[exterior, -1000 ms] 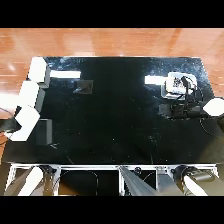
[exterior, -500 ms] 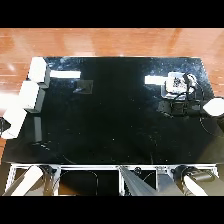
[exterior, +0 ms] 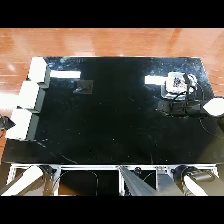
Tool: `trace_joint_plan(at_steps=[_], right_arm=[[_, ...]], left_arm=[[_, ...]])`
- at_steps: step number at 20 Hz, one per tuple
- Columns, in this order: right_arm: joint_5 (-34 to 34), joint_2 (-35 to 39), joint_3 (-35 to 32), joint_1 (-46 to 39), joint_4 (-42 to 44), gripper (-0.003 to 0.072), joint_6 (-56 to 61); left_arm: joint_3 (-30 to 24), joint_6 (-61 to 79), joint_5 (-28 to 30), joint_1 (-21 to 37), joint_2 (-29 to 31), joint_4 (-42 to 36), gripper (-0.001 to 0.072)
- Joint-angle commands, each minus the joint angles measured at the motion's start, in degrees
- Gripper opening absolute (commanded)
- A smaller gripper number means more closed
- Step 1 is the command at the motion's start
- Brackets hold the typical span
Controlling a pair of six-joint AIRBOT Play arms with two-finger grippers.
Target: Fold the box and place the chain.
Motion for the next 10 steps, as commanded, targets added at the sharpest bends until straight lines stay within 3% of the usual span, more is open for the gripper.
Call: trace_joint_plan(at_steps=[1,3,4,5,6,7,8,10], right_arm=[[-0.74,0.02,0.98,0.00,-2.12,0.0032,-0.68],[-1.77,-0.04,5.60,0.00,-6.78,0.0032,-2.49],[-1.64,-0.20,9.11,0.00,-10.36,0.0032,-2.40],[-0.55,-0.55,13.25,0.00,-14.14,0.0032,-1.88],[1.38,-1.14,17.27,-0.02,-17.16,0.0032,-1.68],[3.82,-1.68,20.52,0.00,-20.06,0.0032,-1.68],[7.13,-2.10,23.23,-0.09,-23.61,0.0032,-1.66],[12.48,-2.14,25.09,-2.29,-29.62,0.0031,1.86]], left_arm=[[2.38,-6.49,-0.61,-0.37,0.13,-1.14,0.0615],[5.95,-9.07,-0.57,-2.95,1.20,-8.31,0.0612],[8.11,-11.98,-0.94,-5.64,2.05,-12.76,0.0576],[9.97,-18.60,-0.87,-8.72,2.86,-16.39,0.0480],[11.56,-24.20,0.83,-12.68,3.58,-19.91,0.0290],[12.66,-25.16,3.21,-17.20,4.22,-21.46,0.0055],[13.00,-26.05,3.93,-22.67,5.31,-21.86,0.0021],[12.55,-36.17,1.77,-33.22,8.22,-17.51,0.0021]])
